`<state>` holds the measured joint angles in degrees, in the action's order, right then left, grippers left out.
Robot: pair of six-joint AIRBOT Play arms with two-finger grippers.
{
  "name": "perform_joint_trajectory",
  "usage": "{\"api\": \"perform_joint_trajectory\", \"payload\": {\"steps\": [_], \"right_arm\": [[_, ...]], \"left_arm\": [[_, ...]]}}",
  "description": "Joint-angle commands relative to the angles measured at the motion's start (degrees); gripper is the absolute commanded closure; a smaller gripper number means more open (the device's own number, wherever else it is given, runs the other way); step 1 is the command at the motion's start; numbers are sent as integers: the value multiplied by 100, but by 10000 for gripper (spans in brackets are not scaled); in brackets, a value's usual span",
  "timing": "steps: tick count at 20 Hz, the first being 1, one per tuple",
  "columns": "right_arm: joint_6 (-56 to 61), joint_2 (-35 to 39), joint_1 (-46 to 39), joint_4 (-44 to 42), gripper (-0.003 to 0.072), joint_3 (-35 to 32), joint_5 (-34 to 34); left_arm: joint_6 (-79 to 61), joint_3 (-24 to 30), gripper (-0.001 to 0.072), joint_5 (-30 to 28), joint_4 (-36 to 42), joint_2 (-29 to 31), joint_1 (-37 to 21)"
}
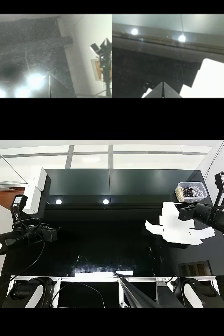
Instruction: Fold the box and place the chain.
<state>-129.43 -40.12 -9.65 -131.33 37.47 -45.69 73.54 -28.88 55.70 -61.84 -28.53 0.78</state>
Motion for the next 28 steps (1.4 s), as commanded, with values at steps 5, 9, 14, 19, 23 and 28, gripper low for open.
{"api": "perform_joint_trajectory", "payload": {"steps": [5, 9, 14, 19, 23, 28], "right_arm": [[0, 7, 2, 0, 662, 2, 0], [0, 7, 2, -2, 662, 2, 0], [0, 7, 2, -2, 662, 2, 7], [0, 7, 2, -63, 661, 2, 70], [87, 7, 4, -170, 662, 2, -208], [188, 7, 4, -146, 660, 0, -184]], "left_arm": [[0, -2, 678, -2, 0, -4, 2], [0, -2, 678, -2, -2, -4, 2], [0, -2, 678, -2, -2, -4, 2], [0, -2, 678, -2, -2, -4, 2], [0, -2, 678, -267, -2, -4, 2], [4, -2, 495, -1067, 131, -31, 2]]}}
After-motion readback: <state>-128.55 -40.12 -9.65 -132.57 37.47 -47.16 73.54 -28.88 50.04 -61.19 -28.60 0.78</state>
